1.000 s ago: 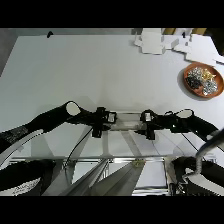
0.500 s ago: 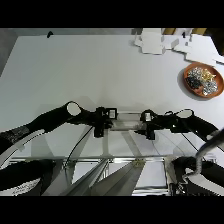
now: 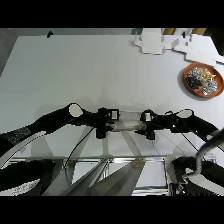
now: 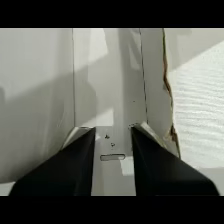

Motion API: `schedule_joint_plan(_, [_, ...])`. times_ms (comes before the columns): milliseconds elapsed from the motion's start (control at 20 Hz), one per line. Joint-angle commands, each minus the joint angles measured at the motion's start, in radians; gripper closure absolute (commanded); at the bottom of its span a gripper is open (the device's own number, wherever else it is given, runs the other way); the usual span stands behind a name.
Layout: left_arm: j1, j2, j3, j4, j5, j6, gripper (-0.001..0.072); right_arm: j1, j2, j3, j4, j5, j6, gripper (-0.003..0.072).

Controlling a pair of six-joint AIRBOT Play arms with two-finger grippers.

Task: Fold the box and place the chain.

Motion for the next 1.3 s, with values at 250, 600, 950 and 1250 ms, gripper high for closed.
schedule_joint_plan(250, [0.031, 0.046, 0.0, 0.052, -0.016, -0.249, 0.0442, 0.001, 0.0, 0.001, 0.0, 0.0, 0.0, 0.0277])
schedule_joint_plan(600, [0.14, 0.273, 0.0, 0.362, -0.129, -0.703, 0.0441, 0.001, 0.0, 0.001, 0.0, 0.0, 0.0, 0.0277])
schedule_joint_plan(950, [0.309, 0.36, -0.011, 0.47, -0.225, -1.126, 0.0441, 0.001, 0.0, 0.001, 0.0, 0.0, 0.0, 0.0277])
schedule_joint_plan(1250, [0.34, 0.295, -0.153, 0.418, -0.181, -1.136, 0.0701, 0.001, 0.0, 0.001, 0.0, 0.0, 0.0, 0.0277])
